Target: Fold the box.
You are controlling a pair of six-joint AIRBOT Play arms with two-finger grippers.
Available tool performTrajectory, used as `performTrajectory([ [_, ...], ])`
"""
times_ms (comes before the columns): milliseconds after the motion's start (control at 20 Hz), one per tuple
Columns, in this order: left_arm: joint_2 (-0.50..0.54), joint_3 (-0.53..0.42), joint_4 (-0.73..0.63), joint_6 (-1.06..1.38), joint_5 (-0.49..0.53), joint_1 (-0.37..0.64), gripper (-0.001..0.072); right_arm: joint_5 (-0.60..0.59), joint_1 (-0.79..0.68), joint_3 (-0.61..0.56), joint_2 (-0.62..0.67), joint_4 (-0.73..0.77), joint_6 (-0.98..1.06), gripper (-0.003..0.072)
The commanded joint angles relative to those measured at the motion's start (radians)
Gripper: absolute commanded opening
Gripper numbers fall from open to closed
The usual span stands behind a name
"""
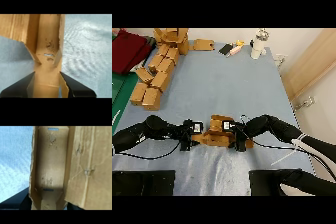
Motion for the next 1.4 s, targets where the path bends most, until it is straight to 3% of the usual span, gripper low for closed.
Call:
performTrajectory([
  [0, 0.014, 0.004, 0.006, -0.056, 0.054, 0.001, 0.0477, 0.004, 0.001, 0.0, -0.001, 0.001, 0.0, 0.0517],
  [450, 0.066, 0.006, 0.137, -0.171, 0.052, 0.001, 0.0476, -0.039, 0.001, 0.0, -0.001, 0.013, 0.0, 0.0517],
  [1000, 0.066, 0.006, 0.136, -0.172, 0.05, 0.0, 0.0476, -0.037, 0.012, 0.0, -0.001, 0.002, 0.0, 0.0517],
  [1350, 0.066, 0.006, 0.136, -0.172, 0.042, 0.001, 0.0477, 0.037, 0.097, 0.0, -0.001, -0.043, 0.0, 0.0517],
])
